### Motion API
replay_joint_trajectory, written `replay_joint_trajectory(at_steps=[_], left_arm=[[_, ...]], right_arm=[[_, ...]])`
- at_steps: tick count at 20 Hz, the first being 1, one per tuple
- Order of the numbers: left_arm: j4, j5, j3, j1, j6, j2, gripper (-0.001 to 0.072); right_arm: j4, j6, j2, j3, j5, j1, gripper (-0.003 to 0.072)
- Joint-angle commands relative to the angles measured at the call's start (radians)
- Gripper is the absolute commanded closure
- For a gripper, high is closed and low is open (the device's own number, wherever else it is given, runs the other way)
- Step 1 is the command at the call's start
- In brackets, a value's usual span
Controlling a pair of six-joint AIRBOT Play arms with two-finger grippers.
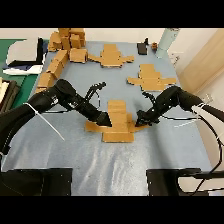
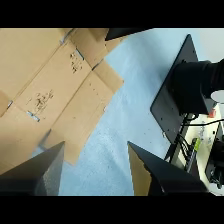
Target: Fold the box.
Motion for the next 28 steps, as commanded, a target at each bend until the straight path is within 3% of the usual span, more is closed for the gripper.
replay_joint_trajectory(at_steps=[1,4,6,9,12,19,23,28], left_arm=[[0.0,-0.001,0.0,0.001,-0.019,0.001,0.0114],[0.0,-0.04,0.024,0.036,-0.024,0.001,0.0114],[0.002,-0.103,0.034,0.113,-0.041,0.002,0.0114],[0.004,-0.141,0.016,0.236,-0.053,0.002,0.0114],[0.004,-0.083,-0.007,0.306,-0.051,-0.007,0.0114],[-0.044,-0.037,0.04,0.304,-0.013,-0.198,0.0114],[-0.171,-0.121,0.055,0.28,0.099,-0.296,0.0114],[-0.183,-0.178,0.098,0.212,0.141,-0.358,0.0115]], right_arm=[[0.071,-0.062,0.001,-0.017,0.018,0.002,0.0679],[0.086,-0.155,0.018,-0.023,0.074,0.027,0.0683],[0.083,-0.213,0.083,-0.071,0.127,0.067,0.0683],[0.08,-0.234,0.241,-0.237,0.3,0.136,0.0683],[0.075,-0.237,0.366,-0.384,0.368,0.209,0.0683],[0.066,-0.214,0.483,-0.44,0.38,0.288,0.0683],[0.062,-0.214,0.483,-0.44,0.386,0.287,0.0683],[0.061,-0.214,0.483,-0.44,0.406,0.287,0.0683]])
